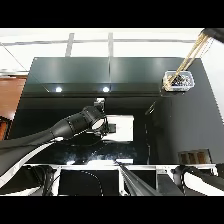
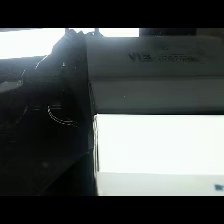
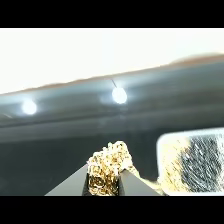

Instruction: Fold the box and place the chain.

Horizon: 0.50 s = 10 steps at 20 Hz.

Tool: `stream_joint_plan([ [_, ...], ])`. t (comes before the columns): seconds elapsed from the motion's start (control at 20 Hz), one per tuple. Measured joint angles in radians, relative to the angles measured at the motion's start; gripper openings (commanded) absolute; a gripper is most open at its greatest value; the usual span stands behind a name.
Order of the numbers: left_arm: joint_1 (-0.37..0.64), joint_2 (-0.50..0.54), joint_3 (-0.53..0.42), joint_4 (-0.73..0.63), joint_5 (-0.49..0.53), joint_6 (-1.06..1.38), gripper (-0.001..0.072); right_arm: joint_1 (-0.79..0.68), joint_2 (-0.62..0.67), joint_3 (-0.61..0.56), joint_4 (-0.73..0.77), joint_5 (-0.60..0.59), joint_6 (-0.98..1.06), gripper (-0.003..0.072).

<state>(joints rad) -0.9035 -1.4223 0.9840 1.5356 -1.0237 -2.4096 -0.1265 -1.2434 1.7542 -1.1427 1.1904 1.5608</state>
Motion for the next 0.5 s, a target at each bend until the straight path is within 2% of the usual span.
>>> stream_joint_plan([
  [0.3,0.000,0.000,0.000,0.000,0.000,0.000,0.0029,0.019,0.121,0.034,0.133,0.140,-0.117,0.0008],
  [0.5,0.000,0.000,0.000,0.000,0.001,0.000,0.0029,0.087,0.220,-0.039,0.200,0.216,-0.181,0.0008],
])
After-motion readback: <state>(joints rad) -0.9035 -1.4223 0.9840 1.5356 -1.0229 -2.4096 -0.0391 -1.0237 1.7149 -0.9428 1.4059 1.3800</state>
